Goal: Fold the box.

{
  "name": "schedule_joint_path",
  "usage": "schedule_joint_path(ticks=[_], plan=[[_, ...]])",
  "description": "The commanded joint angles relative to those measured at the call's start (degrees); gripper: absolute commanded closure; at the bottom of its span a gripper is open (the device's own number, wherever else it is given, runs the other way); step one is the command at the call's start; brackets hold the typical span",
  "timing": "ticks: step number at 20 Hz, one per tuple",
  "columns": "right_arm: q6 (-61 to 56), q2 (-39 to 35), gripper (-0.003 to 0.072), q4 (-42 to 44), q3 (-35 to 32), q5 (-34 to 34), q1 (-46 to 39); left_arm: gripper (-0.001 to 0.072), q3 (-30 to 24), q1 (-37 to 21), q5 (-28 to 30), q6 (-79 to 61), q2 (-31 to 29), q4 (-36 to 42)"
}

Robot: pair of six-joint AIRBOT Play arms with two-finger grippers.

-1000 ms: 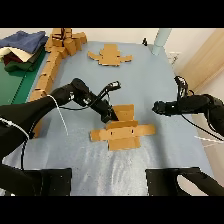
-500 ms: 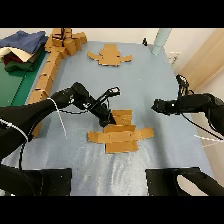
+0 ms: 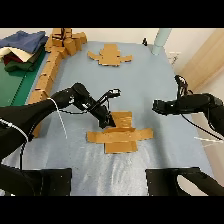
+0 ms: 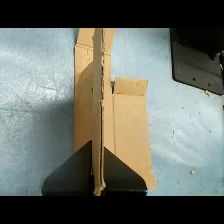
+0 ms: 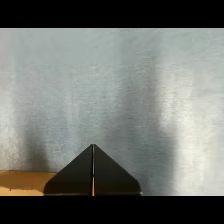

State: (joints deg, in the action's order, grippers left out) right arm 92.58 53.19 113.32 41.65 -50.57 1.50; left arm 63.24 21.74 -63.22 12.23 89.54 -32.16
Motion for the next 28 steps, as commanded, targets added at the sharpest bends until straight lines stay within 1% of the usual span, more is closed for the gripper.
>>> schedule_joint_path(ticks=[1, 6, 13, 15, 22, 24, 25, 28], plan=[[0.5, 0.1, 0.0682, -0.2, 0.0, -0.6, 1.7, 0.0697, 0.5, 0.0, -0.4, 1.0, 0.0, 0.0], [0.8, 0.1, 0.0683, -0.6, -0.3, -0.3, 2.2, 0.0697, 2.9, 0.0, -0.2, 5.2, 0.0, -3.1], [1.5, 0.1, 0.0682, -0.5, -0.3, 0.0, 2.2, 0.0697, 2.6, 0.1, -0.9, 5.4, 0.6, -3.0], [1.5, 0.1, 0.0683, -0.4, -0.4, 0.0, 2.2, 0.0697, 2.6, 0.1, -2.0, 5.4, 0.6, -3.0], [1.6, 0.1, 0.0683, -0.4, -0.4, -1.2, 2.2, 0.0696, 2.6, 0.0, -3.3, 5.4, 0.6, -3.0], [3.4, 0.0, 0.0683, -0.3, -0.3, -3.6, 2.7, 0.0696, 2.6, 0.0, -4.2, 5.5, 0.6, -3.0], [5.0, 0.0, 0.0683, 0.3, -0.3, -5.9, 3.3, 0.0696, 2.6, 0.0, -4.7, 5.4, 0.6, -3.0], [9.1, -0.4, 0.0683, 0.9, -0.4, -17.1, 7.3, 0.0696, 2.6, 0.0, -4.7, 5.4, 0.6, -3.0]])
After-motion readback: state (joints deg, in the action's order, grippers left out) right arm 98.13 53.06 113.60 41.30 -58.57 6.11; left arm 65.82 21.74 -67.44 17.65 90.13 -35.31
